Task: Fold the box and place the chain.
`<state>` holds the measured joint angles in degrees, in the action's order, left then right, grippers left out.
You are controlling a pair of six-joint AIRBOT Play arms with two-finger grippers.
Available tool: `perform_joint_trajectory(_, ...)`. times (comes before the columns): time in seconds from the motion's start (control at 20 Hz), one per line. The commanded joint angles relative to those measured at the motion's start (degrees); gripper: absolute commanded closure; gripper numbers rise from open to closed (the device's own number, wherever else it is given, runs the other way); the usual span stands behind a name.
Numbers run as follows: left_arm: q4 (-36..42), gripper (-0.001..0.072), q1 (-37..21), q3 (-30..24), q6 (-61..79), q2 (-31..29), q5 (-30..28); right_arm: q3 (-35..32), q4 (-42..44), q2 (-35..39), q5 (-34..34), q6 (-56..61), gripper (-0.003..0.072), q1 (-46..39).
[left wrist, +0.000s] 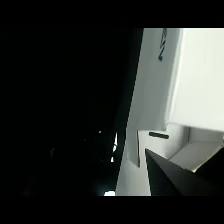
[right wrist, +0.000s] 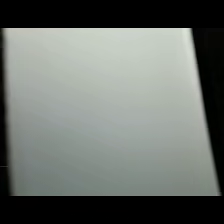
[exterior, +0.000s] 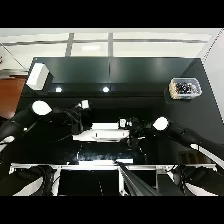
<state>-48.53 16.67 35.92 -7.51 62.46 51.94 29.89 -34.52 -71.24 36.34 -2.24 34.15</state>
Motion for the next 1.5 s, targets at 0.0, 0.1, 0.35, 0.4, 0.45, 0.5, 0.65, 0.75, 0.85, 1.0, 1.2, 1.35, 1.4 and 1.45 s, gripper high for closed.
perform_joint_trajectory(0.0, -2.62, 0.0076, -4.96, 0.04, -11.06, -5.29, 5.95, -0.02, 0.00, -0.02, -0.39, 0.33, 0.0158, 0.02)
perform_joint_trajectory(0.1, -2.84, 0.0087, -5.92, 0.04, -16.20, -7.61, 9.84, -0.02, 0.00, -0.02, -0.39, 0.33, 0.0159, 0.02)
perform_joint_trajectory(0.35, -3.39, 0.0684, -5.95, 0.04, -29.57, -10.40, 20.31, -0.02, 0.00, -0.02, -0.39, 0.33, 0.0158, 0.02)
perform_joint_trajectory(0.4, -3.37, 0.0684, -5.81, -0.04, -34.34, -10.40, 22.03, -0.02, 0.00, -0.02, -0.39, 0.33, 0.0158, 0.02)
perform_joint_trajectory(0.45, -3.28, 0.0684, -5.55, -0.17, -38.38, -10.40, 22.86, -0.02, 0.00, -0.02, -0.39, 0.33, 0.0158, 0.02)
perform_joint_trajectory(0.5, -3.02, 0.0685, -4.96, -0.20, -41.40, -10.40, 23.50, -0.02, 0.00, -0.02, -0.37, 0.33, 0.0159, 0.02)
perform_joint_trajectory(0.65, 3.32, 0.0684, -2.14, -0.22, -42.10, -10.23, 23.12, -0.04, 0.00, -0.02, -0.39, 0.33, 0.0158, 0.02)
perform_joint_trajectory(0.75, 6.71, 0.0684, 0.31, -0.22, -41.75, -9.09, 20.81, -0.02, 0.00, -0.02, -0.39, 0.33, 0.0158, 0.02)
perform_joint_trajectory(0.85, 8.79, 0.0684, 3.43, -0.22, -41.11, -7.17, 17.42, -0.02, 0.00, -0.02, -0.39, 0.33, 0.0158, 0.02)
perform_joint_trajectory(1.0, 9.94, 0.0684, 7.50, -0.22, -39.82, -6.25, 6.64, -0.02, 0.00, -0.02, -0.39, 0.33, 0.0158, 0.02)
perform_joint_trajectory(1.2, 9.81, 0.0684, 8.81, -0.26, -39.85, -6.12, -10.91, -0.02, 0.00, -0.02, -0.39, 0.33, 0.0158, 0.02)
perform_joint_trajectory(1.35, 7.19, 0.0684, 8.79, -0.26, -39.85, -4.35, -15.10, -0.02, 0.00, -0.02, -0.39, 0.33, 0.0158, 0.02)
perform_joint_trajectory(1.4, 6.97, 0.0684, 8.81, -0.26, -39.82, -3.02, -14.82, -0.02, 0.00, -0.02, -0.39, 0.33, 0.0158, 0.02)
perform_joint_trajectory(1.45, 6.97, 0.0684, 8.81, -0.26, -39.82, -1.31, -13.68, -0.02, 0.00, -0.02, -0.39, 0.33, 0.0158, 0.02)
